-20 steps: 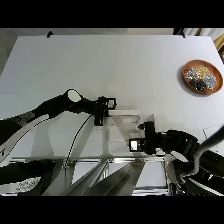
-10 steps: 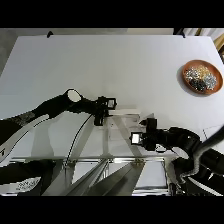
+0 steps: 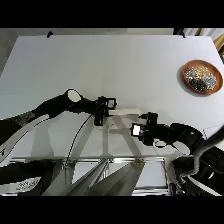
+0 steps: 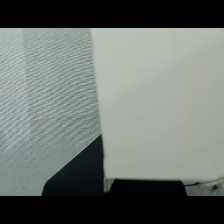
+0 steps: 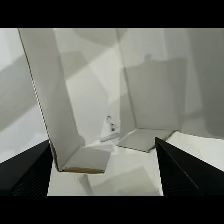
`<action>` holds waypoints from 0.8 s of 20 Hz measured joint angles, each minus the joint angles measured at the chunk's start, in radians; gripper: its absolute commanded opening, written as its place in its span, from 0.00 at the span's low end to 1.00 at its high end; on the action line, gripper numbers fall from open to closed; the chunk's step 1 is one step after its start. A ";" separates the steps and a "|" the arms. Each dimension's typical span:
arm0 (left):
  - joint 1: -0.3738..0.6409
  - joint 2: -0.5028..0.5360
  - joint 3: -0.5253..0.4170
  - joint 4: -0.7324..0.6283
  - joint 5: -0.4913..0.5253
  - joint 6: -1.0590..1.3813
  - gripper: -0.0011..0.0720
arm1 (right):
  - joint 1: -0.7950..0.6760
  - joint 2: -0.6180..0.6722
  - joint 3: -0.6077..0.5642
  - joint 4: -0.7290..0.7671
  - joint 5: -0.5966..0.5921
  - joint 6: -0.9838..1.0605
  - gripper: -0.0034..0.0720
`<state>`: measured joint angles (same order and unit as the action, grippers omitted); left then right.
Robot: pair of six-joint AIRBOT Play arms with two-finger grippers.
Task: Fold the box and place the chain.
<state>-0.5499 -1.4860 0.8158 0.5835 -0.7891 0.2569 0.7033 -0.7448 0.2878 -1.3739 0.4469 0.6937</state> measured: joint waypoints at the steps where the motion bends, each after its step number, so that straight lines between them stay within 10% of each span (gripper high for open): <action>1: 0.000 0.000 0.000 0.000 0.000 0.000 0.03 | -0.012 0.000 0.002 0.018 0.000 -0.012 0.92; 16: 0.000 0.000 0.000 0.000 0.000 0.000 0.03 | -0.200 -0.040 0.008 0.403 0.019 -0.380 0.95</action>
<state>-0.5499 -1.4860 0.8158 0.5835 -0.7895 0.2569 0.5037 -0.7853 0.2962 -0.9707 0.4664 0.3138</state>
